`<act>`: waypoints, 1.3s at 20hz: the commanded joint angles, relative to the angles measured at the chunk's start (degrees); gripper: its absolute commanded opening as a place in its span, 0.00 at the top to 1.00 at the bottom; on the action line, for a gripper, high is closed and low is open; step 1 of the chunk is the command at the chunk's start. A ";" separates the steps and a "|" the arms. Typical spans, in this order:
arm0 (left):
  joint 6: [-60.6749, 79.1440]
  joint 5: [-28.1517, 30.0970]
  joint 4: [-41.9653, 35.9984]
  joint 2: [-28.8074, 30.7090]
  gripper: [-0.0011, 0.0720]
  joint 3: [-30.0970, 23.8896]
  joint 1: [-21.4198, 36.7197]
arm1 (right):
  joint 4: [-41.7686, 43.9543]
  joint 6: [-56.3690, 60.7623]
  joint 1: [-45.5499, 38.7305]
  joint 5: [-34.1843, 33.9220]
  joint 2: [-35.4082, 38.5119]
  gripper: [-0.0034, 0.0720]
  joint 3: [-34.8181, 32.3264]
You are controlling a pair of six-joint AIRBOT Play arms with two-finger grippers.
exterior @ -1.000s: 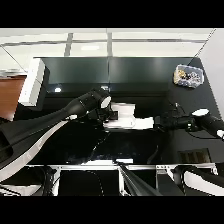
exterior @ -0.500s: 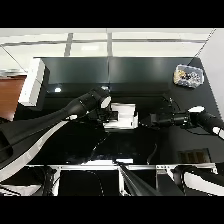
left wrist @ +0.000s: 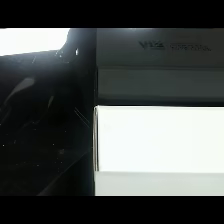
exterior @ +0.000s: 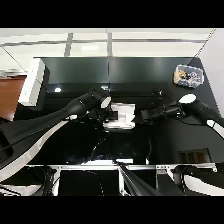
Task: Fold the box and place the chain.
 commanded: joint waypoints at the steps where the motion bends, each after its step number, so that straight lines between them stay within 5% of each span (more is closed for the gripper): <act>1: -0.02 0.00 -0.04 0.02 0.95 0.04 -0.02 | -5.66 10.62 5.09 -1.51 0.02 0.41 4.44; 3: -0.02 0.02 -0.02 0.02 0.95 0.04 -0.02 | -10.29 17.20 7.91 -4.00 0.02 0.48 6.69; 15: -0.02 0.74 0.00 -0.04 0.95 0.04 -0.02 | -45.13 55.58 23.37 -7.61 -0.28 0.48 13.97; 20: -0.02 0.98 0.00 -0.09 0.95 0.04 -0.02 | -54.45 68.46 28.17 -4.79 -1.40 0.48 16.83; 26: -0.02 1.11 0.07 -0.09 0.95 0.04 -0.02 | -56.15 74.14 30.45 -1.79 -4.74 0.48 18.16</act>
